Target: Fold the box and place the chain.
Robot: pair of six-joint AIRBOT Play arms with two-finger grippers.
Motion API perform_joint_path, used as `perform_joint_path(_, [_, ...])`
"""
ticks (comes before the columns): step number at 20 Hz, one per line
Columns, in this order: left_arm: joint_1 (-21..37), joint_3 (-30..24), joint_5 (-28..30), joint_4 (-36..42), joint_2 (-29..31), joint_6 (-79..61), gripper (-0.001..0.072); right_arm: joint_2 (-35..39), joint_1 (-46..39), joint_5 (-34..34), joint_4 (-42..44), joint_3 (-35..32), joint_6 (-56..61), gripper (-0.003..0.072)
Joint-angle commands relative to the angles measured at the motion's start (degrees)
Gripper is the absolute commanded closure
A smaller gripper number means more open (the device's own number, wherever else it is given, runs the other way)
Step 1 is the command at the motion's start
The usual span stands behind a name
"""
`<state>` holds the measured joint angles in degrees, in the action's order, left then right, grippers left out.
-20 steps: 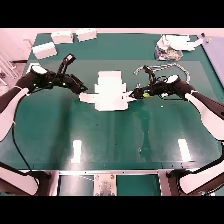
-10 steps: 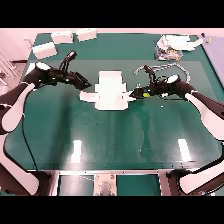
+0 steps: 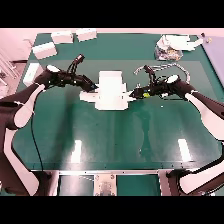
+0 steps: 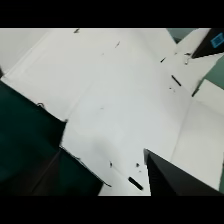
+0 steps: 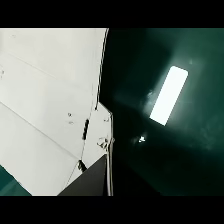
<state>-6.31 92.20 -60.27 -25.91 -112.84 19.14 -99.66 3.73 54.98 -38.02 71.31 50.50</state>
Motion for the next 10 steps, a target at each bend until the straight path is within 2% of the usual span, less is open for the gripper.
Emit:
perform_joint_path(1, [-0.79,0.17,5.79,-1.36,-0.44,2.08,0.019,-0.04,0.0,0.13,0.02,0.04,-0.02,0.0673])
perform_joint_path(4, [-0.79,1.6,6.71,-2.86,-0.44,3.23,0.0201,-0.04,-0.02,0.13,0.0,0.04,-0.2,0.0673])
perform_joint_path(8, [-0.79,3.63,8.72,-10.1,-0.44,8.04,0.0201,-0.04,-0.02,0.13,0.0,0.04,-0.2,0.0673])
perform_joint_path(10, [-0.81,3.61,8.09,-10.08,-0.57,8.04,0.0201,-0.04,0.0,0.13,0.02,0.04,-0.2,0.0673])
